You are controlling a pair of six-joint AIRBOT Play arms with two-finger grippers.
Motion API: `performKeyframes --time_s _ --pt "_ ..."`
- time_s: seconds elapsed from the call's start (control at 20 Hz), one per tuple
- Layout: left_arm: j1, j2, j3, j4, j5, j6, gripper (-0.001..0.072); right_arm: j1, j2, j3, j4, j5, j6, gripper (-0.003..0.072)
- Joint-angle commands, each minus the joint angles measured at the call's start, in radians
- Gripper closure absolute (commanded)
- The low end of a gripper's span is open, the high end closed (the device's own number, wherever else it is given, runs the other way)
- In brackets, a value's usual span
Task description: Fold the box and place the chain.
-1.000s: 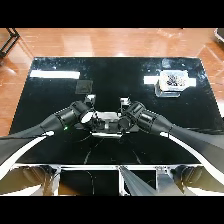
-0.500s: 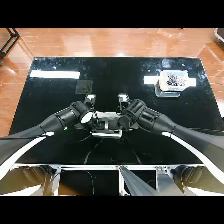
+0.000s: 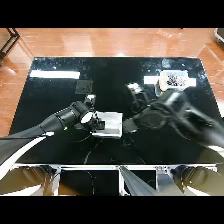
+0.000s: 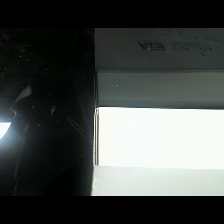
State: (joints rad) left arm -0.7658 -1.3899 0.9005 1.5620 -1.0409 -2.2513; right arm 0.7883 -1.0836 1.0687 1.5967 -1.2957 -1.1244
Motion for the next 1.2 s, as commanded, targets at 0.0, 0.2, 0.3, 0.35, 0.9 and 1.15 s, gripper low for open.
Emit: performKeyframes --time_s 0.0,0.2,0.3,0.35,0.9,1.15 --pt "-0.001 0.0 0.0 -0.003 -0.008 0.0 0.0684 -0.084 0.139 0.001 -0.196 -0.105 -0.018 0.0323" --pt "-0.001 0.0 0.0 -0.003 -0.008 0.0 0.0684 -0.33 0.15 0.0 -0.344 -0.021 -0.009 0.0074" --pt "-0.001 0.0 0.0 -0.003 -0.008 0.0 0.0684 -0.475 0.116 0.0 -0.312 0.085 -0.02 -0.0019" --pt "-0.001 0.0 0.0 -0.003 -0.008 0.0 0.0684 -0.538 0.092 0.001 -0.268 0.145 -0.019 -0.0019" --pt "-0.001 0.0 0.0 -0.017 -0.018 -0.001 0.0684 -0.799 -0.465 0.327 0.092 0.395 0.332 0.0096" --pt "0.001 0.0 0.0 -0.029 -0.019 0.0 0.0684 -0.8 -0.616 0.449 0.119 0.356 0.453 0.0096"
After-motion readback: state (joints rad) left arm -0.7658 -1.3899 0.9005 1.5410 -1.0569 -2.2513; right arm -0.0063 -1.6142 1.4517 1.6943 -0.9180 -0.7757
